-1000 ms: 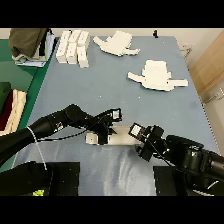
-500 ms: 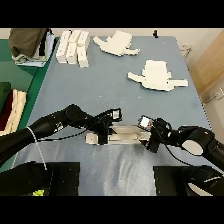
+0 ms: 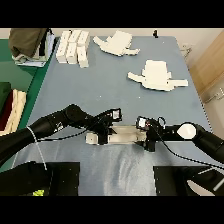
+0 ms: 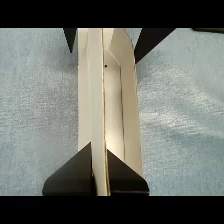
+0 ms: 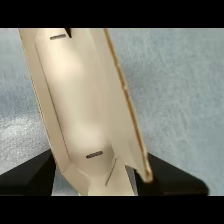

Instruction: Fold the box.

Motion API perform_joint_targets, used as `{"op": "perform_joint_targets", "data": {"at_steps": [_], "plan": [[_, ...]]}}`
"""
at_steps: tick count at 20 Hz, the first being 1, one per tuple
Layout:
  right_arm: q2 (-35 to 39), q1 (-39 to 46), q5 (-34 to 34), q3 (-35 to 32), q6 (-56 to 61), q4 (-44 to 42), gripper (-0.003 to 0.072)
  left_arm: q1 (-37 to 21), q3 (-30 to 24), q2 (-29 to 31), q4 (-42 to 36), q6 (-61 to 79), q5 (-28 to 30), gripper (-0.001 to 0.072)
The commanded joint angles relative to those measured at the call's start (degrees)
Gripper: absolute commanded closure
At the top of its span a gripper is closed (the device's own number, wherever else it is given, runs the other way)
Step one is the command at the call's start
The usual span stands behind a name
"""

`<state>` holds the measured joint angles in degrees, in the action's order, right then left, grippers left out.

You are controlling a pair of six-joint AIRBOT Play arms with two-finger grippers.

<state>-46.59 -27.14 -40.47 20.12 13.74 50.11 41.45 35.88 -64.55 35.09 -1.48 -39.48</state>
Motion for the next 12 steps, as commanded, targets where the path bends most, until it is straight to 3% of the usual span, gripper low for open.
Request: {"op": "perform_joint_targets", "data": {"at_steps": [1, 7, 12], "plan": [[-1.9, 0.4, -1.1, 0.0, 1.1, -2.5, -0.0032, 0.0, 0.0, 0.0, 0.0, 0.0, 0.0, 0.0693], [-1.1, 0.4, -2.5, -0.1, 2.3, -1.8, -0.0026, 0.0, 0.0, 0.0, 0.0, 0.0, 0.0, 0.0692], [-5.6, 0.4, -2.1, -0.1, -9.3, -3.3, -0.0025, 0.0, 0.0, 0.0, 0.0, 0.0, 0.0, 0.0692]]}}
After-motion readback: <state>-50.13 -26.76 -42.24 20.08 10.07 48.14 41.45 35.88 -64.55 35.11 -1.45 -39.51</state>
